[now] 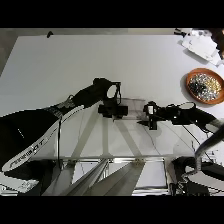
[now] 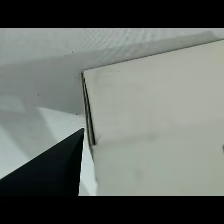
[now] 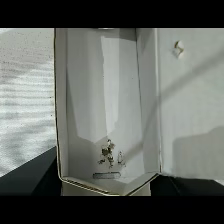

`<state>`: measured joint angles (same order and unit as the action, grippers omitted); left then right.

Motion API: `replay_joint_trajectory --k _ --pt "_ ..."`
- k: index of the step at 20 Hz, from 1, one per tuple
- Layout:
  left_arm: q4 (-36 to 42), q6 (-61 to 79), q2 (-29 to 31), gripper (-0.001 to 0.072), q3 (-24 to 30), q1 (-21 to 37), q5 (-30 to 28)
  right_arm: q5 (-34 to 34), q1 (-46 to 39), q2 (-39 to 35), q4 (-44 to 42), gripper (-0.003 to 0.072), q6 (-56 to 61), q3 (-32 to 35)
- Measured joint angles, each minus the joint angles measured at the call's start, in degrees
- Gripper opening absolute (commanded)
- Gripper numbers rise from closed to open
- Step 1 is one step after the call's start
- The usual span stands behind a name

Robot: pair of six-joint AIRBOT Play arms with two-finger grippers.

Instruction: Fold the box and place the chain.

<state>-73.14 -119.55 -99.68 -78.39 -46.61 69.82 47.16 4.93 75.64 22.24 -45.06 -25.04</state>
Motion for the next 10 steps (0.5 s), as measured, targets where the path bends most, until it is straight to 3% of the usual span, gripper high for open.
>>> replay_joint_trajectory --k 2,4,6,7,10 --pt "-0.57 0.0 -0.15 0.0379 -0.04 0.0 -0.46 0.02 0.0 0.0 0.02 0.0419 0.0 0.0" --pt "-0.85 -0.02 -0.35 0.0177 -0.07 0.0 -0.74 0.02 0.0 0.0 0.02 0.0419 -0.02 0.0" --pt "-1.42 -0.02 -0.5 0.0096 -0.04 -0.11 -0.52 0.02 0.0 0.0 0.0 0.0419 0.0 0.0" --pt "-1.49 -0.07 -0.55 0.0002 -0.04 -0.22 -0.48 0.02 0.0 0.0 0.02 0.0419 0.0 0.0" --pt "-1.49 -0.2 -0.61 0.0003 -0.07 -0.61 -0.26 0.24 0.0 0.0 0.04 0.0419 0.04 0.0"
